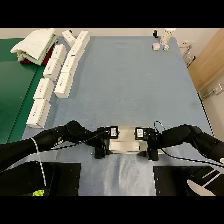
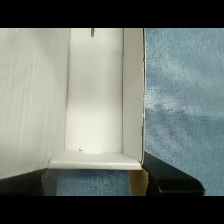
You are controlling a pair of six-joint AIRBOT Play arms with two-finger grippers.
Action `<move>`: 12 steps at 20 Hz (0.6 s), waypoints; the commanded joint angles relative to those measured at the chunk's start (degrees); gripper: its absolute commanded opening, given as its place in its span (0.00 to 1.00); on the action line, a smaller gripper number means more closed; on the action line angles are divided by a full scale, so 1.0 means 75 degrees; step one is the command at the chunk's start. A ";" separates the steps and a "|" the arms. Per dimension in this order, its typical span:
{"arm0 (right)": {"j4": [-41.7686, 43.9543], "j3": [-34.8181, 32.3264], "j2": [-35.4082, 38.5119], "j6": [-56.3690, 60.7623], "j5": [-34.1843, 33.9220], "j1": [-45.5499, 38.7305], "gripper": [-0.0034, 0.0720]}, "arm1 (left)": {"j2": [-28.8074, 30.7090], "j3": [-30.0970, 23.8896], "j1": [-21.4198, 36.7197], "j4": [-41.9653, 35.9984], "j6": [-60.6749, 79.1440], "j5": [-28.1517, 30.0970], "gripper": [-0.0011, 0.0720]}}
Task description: Fold the box.
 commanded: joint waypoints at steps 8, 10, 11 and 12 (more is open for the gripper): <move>-0.3197 0.0405 0.2066 0.4631 -0.2020 -0.0003 1.00 | 0.0000 0.0000 0.0000 0.0003 0.0012 -0.0003 0.64; -0.3593 0.0813 0.2535 0.6837 -0.2498 -0.0006 0.98 | 0.0000 0.0000 0.0000 0.0003 0.0012 0.0000 0.64; -0.3541 0.0994 0.2725 0.8075 -0.2535 -0.0006 0.95 | 0.0000 0.0000 0.0000 0.0003 0.0012 -0.0003 0.64; -0.3296 0.1131 0.2859 0.9416 -0.2468 -0.0006 0.76 | 0.0000 0.0000 0.0000 0.0006 0.0012 -0.0003 0.64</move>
